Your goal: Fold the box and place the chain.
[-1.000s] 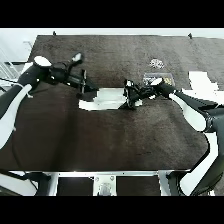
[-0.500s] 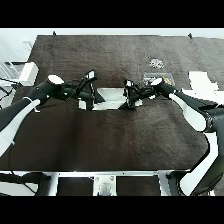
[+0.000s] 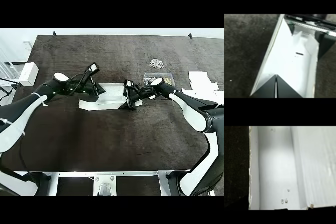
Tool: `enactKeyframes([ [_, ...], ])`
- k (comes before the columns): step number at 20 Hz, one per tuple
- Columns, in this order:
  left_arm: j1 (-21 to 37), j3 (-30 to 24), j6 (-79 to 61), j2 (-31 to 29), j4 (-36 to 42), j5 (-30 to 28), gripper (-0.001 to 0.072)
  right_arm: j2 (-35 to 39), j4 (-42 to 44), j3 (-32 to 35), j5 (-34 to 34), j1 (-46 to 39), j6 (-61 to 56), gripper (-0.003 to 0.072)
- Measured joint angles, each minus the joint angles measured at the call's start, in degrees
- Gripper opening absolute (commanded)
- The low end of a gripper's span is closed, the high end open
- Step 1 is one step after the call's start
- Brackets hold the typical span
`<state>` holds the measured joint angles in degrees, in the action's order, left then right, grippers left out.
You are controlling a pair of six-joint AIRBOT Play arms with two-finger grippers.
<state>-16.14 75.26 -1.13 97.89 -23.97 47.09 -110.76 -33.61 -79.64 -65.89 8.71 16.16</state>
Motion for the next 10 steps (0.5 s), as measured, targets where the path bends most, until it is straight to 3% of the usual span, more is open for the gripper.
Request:
enactKeyframes([
  [10, 0.3, 5.4, 6.5, 5.0, -6.6, -1.5, 0.0017, 0.0, 0.0, 0.0, 0.0, 0.0, 0.0, 0.0584],
])
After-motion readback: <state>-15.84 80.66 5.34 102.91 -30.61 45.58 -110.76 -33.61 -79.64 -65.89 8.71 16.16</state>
